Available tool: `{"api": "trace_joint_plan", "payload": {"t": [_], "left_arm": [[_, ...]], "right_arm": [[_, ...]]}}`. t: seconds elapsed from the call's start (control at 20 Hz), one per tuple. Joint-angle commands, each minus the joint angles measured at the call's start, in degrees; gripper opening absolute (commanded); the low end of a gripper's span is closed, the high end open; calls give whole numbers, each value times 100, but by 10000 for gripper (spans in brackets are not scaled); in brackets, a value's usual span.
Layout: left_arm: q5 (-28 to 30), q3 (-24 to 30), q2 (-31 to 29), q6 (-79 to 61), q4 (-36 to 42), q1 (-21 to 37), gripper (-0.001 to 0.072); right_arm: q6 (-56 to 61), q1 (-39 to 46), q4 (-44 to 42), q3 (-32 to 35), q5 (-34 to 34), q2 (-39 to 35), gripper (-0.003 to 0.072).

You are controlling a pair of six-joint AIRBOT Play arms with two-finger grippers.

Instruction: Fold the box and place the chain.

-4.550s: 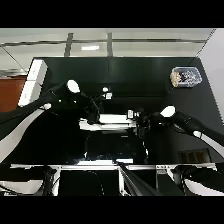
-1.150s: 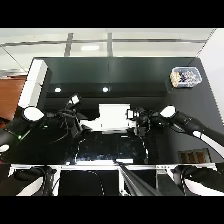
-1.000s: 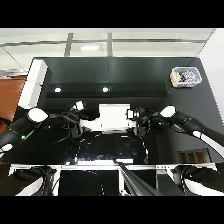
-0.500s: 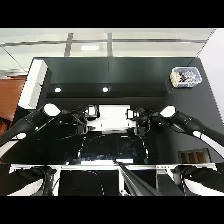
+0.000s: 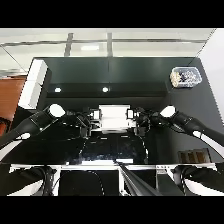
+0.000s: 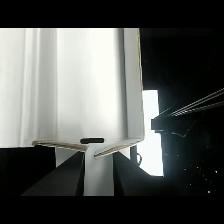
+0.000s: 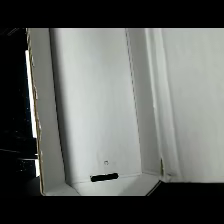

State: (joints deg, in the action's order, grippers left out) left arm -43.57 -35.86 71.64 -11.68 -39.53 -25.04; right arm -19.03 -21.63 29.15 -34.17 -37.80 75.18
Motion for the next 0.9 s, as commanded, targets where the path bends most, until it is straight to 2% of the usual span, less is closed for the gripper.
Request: {"api": "trace_joint_plan", "payload": {"t": [0.0, 0.2, 0.4, 0.7, 0.75, 0.8, 0.85], "left_arm": [[197, -2, 4, -9, 149, -44, 215], [293, -4, 52, -76, 831, -166, 215], [332, -4, 334, -74, 916, -426, 216], [415, -4, 374, -35, 1176, -391, 214], [415, -4, 374, -33, 1176, -391, 197], [415, -4, 374, -35, 1174, -391, 60], [413, -4, 374, -35, 1176, -393, 28]], "right_arm": [[-4, -4, 2, 0, -2, 0, 139], [-4, -4, 2, 0, -4, 0, 140], [-4, -4, 2, 0, -4, 0, 139], [-4, -4, 2, 0, -4, 0, 139], [-4, -4, 2, 0, -4, 0, 139], [-4, -4, 2, 0, -4, 0, 139], [-4, -4, 2, 0, -4, 0, 139]]}}
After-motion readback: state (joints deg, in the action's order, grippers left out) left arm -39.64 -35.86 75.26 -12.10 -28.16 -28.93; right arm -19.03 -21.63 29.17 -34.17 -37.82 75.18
